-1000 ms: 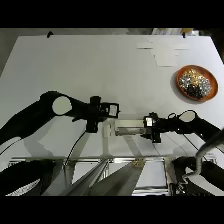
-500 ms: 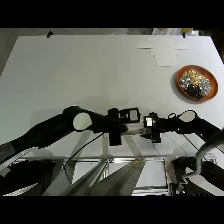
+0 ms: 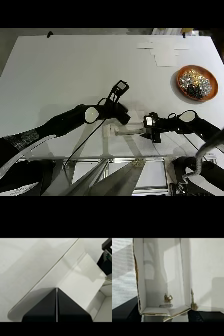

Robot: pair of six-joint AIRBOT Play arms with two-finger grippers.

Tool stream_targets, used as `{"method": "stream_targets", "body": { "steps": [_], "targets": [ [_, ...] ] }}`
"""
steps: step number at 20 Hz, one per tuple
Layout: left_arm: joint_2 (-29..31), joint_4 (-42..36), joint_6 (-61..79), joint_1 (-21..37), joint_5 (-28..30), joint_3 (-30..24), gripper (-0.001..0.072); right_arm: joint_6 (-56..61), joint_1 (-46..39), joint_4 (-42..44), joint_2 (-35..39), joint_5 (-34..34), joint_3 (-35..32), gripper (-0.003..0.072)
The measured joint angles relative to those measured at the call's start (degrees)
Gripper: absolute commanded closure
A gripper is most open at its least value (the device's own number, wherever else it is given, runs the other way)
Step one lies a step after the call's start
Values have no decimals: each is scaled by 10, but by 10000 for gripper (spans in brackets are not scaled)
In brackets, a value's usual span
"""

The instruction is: Fold the box and place the chain.

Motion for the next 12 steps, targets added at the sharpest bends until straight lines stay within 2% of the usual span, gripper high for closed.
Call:
{"method": "stream_targets", "body": {
  "steps": [4,9,12],
  "targets": [
    [27,18,-15,19,-50,0,708,0,0,0,0,0,0,276],
    [107,88,-14,32,-191,0,709,0,0,0,0,1,0,276],
    [126,115,15,27,-279,-7,709,0,0,0,0,1,0,276]
  ]
}}
